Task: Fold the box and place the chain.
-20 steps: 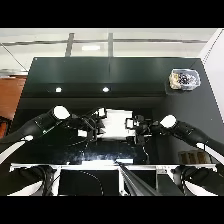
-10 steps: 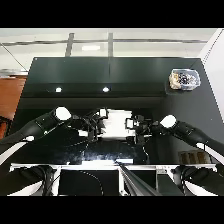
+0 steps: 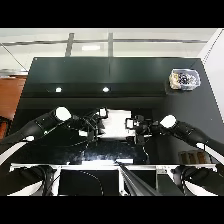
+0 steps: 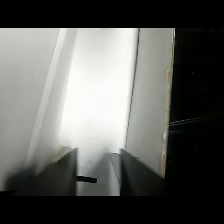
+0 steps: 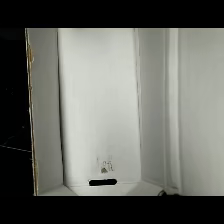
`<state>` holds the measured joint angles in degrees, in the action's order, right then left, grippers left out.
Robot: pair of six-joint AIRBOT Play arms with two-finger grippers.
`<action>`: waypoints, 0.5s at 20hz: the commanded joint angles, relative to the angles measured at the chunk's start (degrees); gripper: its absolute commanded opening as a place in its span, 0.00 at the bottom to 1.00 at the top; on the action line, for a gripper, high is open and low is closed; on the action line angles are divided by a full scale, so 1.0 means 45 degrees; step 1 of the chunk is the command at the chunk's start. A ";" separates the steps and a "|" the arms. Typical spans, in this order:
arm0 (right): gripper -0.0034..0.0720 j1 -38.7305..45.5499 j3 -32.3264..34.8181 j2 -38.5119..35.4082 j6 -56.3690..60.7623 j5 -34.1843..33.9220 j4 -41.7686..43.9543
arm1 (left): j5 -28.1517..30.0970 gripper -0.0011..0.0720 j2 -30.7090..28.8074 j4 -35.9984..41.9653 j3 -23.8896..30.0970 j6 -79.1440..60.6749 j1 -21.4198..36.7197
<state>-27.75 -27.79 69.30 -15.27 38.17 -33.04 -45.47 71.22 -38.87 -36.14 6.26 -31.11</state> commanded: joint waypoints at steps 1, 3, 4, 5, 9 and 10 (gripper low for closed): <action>0.76 0.0000 0.0010 0.0010 0.0005 -0.0019 0.0005 | -0.0243 0.38 0.0005 0.0029 0.0005 0.0155 -0.0010; 0.76 0.0000 0.0010 0.0015 0.0005 -0.0019 0.0005 | -0.0379 0.33 -0.0029 -0.0029 0.0005 0.0350 0.0029; 0.76 0.0000 0.0010 0.0019 0.0005 -0.0019 0.0000 | -0.0384 0.18 -0.0146 -0.0219 0.0000 0.0709 0.0073; 0.76 0.0000 0.0010 0.0019 0.0005 -0.0019 0.0000 | -0.0432 0.05 -0.0359 -0.0398 0.0000 0.1447 0.0223; 0.76 0.0000 0.0010 0.0019 0.0005 -0.0019 0.0000 | -0.2210 0.05 -0.1656 -0.0743 0.0005 0.2885 0.1817; 0.76 0.0000 0.0010 0.0024 0.0005 -0.0019 0.0000 | -0.2749 0.05 -0.2055 -0.1001 0.0005 0.3366 0.2443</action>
